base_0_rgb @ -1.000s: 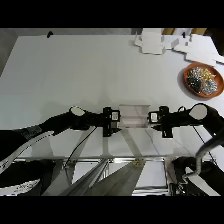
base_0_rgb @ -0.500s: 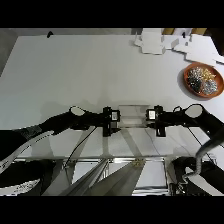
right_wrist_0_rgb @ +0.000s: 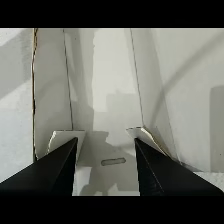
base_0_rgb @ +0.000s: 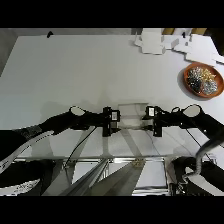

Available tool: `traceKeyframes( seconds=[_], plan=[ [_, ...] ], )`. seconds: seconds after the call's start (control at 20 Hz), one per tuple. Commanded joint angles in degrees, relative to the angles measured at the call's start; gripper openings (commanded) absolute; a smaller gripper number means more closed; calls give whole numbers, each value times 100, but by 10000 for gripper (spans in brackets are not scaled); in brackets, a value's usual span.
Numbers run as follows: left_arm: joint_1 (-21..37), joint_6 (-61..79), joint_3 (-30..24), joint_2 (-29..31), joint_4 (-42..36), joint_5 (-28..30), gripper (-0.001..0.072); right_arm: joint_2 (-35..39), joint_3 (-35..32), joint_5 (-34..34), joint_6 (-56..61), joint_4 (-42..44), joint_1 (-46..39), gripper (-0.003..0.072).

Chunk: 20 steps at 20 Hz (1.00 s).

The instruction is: Fold the box and place the chain.

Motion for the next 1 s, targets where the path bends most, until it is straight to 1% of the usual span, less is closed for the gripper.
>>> traceKeyframes(
  seconds=[0.0, 0.05, 0.1, 0.25, 0.3, 0.35, 0.45, 0.5, 0.55, 0.6, 0.75, 0.85, 0.95],
  plan=[
    [-4, -2, 0, -4, -2, 2, 139, 160, -20, 37, 321, -81, 0, 406],
    [-4, -4, 0, -4, -4, 2, 139, 345, -20, 37, 623, -297, 0, 336],
    [-4, -2, 0, -4, -4, 2, 139, 538, -20, 50, 962, -588, 0, 288],
    [-2, -2, 0, -4, -4, 2, 139, 1060, -17, 87, 2166, -1707, 0, 281],
    [-2, -2, 0, -4, -4, 2, 139, 1185, -17, 90, 2511, -1978, 0, 243],
    [-4, -2, 0, -4, -4, 2, 139, 1314, -15, 92, 2806, -2144, 0, 218],
    [-4, -2, 0, -4, -4, 2, 139, 1554, 7, 107, 3154, -2111, 0, 215],
    [-4, -2, 0, -4, -4, 2, 139, 1650, 50, 136, 3397, -2072, 0, 156],
    [-4, -2, 0, -4, -4, 2, 139, 1714, 146, 195, 3729, -2050, 0, 49],
    [-4, -2, 0, -4, -4, 2, 139, 1716, 271, 214, 4057, -2046, 0, 24],
    [-4, -2, 0, -4, -4, 2, 139, 1703, 662, -4, 4894, -2057, -31, 16],
    [-4, -2, 0, -4, -4, 2, 139, 1655, 710, -409, 5816, -2090, -402, 16],
    [-4, -2, 0, -4, -4, 2, 139, 1445, 710, -461, 6898, -2352, -960, 16]
  ],
)
